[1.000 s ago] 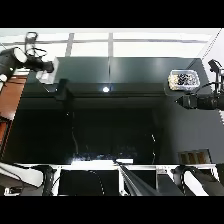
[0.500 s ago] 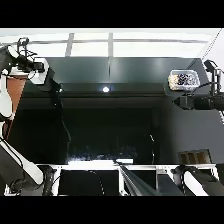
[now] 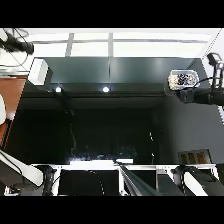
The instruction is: Fold the box and place the chain.
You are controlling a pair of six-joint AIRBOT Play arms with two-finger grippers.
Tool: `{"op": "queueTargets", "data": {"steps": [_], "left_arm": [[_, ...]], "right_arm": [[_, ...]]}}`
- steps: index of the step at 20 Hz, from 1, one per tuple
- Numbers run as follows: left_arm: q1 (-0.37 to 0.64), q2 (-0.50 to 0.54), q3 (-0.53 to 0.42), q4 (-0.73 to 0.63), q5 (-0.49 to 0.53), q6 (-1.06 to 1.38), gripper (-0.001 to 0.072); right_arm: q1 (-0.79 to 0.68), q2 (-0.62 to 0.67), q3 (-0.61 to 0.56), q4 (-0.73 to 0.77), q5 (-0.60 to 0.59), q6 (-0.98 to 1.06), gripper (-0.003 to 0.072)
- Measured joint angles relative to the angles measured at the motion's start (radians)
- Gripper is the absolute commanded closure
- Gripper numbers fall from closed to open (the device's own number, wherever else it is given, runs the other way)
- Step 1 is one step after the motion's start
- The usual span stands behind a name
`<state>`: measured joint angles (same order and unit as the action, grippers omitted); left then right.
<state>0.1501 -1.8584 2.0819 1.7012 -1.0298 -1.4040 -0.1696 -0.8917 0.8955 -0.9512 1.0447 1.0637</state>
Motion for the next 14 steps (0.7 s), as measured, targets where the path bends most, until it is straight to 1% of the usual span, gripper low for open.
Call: {"op": "queueTargets", "data": {"steps": [2,4,5,6,7,9,11,12,14], "left_arm": [[-0.042,0.08,-0.017,-0.043,-0.062,-0.047,0.0686],[-0.099,0.161,-0.08,-0.139,-0.147,-0.077,0.0685],[-0.136,0.203,-0.129,-0.19,-0.181,-0.086,0.0685],[-0.182,0.255,-0.199,-0.235,-0.201,-0.091,0.0685],[-0.231,0.306,-0.274,-0.265,-0.202,-0.095,0.0685],[-0.342,0.439,-0.477,-0.304,-0.13,-0.1,0.0685],[-0.437,0.597,-0.71,-0.308,-0.024,-0.106,0.0685],[-0.471,0.683,-0.838,-0.293,0.031,-0.113,0.0684],[-0.503,0.854,-1.07,-0.272,0.125,-0.134,0.0684]], "right_arm": [[0.0,0.014,0.038,-0.028,0.01,-0.002,0.0671],[0.0,0.044,0.061,-0.061,0.018,0.0,0.0671],[0.001,0.061,0.066,-0.084,0.012,0.014,0.0672],[0.001,0.081,0.064,-0.113,-0.013,0.034,0.0672],[0.001,0.098,0.053,-0.139,-0.05,0.047,0.0671],[0.001,0.119,0.007,-0.195,-0.144,0.067,0.0671],[0.001,0.13,-0.064,-0.233,-0.23,0.078,0.067],[0.001,0.134,-0.105,-0.246,-0.267,0.082,0.067],[0.001,0.138,-0.177,-0.262,-0.311,0.086,0.067]]}}
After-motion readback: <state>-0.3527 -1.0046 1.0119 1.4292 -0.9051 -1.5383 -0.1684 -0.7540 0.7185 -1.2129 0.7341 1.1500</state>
